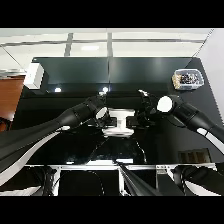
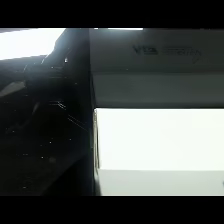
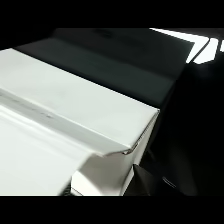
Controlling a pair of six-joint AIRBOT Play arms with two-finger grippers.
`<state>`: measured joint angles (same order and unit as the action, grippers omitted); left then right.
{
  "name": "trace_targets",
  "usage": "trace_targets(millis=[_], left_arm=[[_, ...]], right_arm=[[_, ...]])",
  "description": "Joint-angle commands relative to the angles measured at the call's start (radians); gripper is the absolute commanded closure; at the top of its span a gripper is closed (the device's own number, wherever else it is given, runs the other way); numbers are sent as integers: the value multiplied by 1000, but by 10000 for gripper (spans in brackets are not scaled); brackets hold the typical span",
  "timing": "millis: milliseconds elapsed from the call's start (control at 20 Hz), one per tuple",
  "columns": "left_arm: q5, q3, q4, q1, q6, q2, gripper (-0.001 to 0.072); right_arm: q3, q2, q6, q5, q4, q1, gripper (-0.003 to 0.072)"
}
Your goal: Fold the box and place the chain.
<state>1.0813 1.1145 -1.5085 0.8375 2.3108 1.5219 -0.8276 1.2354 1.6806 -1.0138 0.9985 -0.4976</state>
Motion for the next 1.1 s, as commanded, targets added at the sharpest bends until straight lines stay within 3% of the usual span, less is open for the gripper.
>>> trace_targets(millis=[0, 300, 550, 650, 800, 1050], left_arm=[[0, 0, 2, 0, 0, -1, 681], [0, 0, 2, 0, 0, -1, 681], [0, 0, 2, 0, 0, -1, 681], [0, 0, 2, 0, 0, -1, 681], [0, 0, 2, 0, 0, -1, 681], [0, 0, 2, 0, 0, -1, 681]], right_arm=[[-2, 3, 98, 19, 95, -27, 260], [-7, 17, 237, 57, 209, -59, 260], [-76, 110, 364, 40, 313, -139, 261], [-105, 133, 436, 18, 395, -172, 319], [-127, 146, 533, -19, 478, -209, 319], [-126, 152, 595, -37, 472, -217, 319]])
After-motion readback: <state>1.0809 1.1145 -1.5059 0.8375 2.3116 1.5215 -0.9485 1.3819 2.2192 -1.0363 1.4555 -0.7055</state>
